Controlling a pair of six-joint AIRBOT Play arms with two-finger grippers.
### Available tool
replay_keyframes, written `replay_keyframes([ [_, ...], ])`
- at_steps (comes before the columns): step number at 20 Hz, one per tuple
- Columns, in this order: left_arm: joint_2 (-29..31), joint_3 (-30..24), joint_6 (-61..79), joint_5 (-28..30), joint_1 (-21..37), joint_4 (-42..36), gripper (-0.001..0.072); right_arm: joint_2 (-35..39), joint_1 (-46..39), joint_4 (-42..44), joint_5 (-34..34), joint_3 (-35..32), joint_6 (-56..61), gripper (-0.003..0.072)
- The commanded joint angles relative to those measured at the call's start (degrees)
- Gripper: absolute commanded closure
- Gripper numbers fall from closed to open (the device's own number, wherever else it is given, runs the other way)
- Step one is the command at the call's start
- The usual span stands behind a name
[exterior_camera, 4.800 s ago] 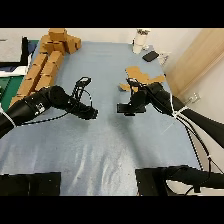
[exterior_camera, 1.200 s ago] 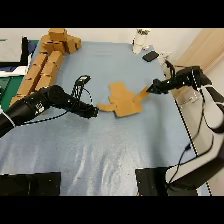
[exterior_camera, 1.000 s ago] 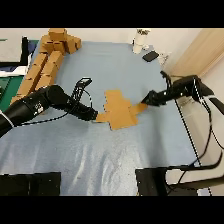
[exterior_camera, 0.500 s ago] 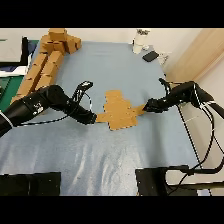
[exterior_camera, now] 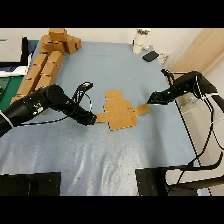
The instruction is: Fold the box.
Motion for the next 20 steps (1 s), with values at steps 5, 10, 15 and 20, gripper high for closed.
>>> replay_keyframes([
  [5,0.0,0.0,0.0,-0.1,0.0,-2.2,0.0699,-9.6,0.2,5.3,-5.4,1.7,-5.9,0.0209],
  [10,0.0,0.0,0.5,-0.2,0.0,-2.8,0.0698,-11.1,3.7,7.0,-6.7,1.7,-10.0,0.0272],
  [15,0.0,0.0,1.2,-0.7,0.0,-2.8,0.0698,-11.7,5.9,7.0,-5.8,1.7,-10.3,0.0394],
  [20,0.0,0.0,1.6,-1.2,0.0,-2.8,0.0697,-11.7,6.2,7.3,-5.7,1.7,-10.5,0.0522],
])
